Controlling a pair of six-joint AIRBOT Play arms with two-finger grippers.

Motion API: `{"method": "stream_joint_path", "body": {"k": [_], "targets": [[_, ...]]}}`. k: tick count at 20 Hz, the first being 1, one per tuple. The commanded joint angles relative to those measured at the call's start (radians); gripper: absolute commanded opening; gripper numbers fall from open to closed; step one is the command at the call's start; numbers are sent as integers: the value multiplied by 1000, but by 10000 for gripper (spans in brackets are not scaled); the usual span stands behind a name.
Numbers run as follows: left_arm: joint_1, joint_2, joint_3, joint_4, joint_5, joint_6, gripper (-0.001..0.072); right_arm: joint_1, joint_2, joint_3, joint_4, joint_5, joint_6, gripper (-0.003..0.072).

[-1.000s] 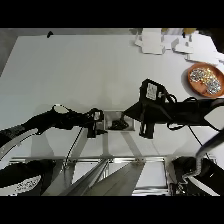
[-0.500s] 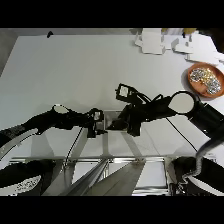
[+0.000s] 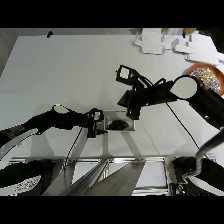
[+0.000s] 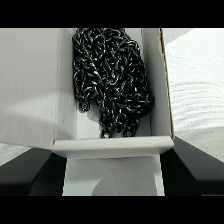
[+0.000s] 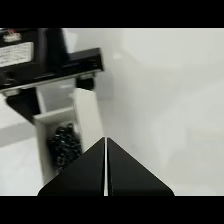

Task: Fold the box and place the chain.

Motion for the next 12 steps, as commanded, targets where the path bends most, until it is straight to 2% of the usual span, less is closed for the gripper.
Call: {"method": "stream_joint_path", "body": {"k": [1,5,9,12], "targets": [[0,0,1,0,0,0,256,-34,-74,30,-23,23,4,16],[0,0,1,0,0,0,256,-31,-186,6,-18,105,5,16],[0,0,1,0,0,0,256,9,-180,-21,-21,161,4,16],[0,0,1,0,0,0,256,51,-154,-39,-22,143,3,19]]}}
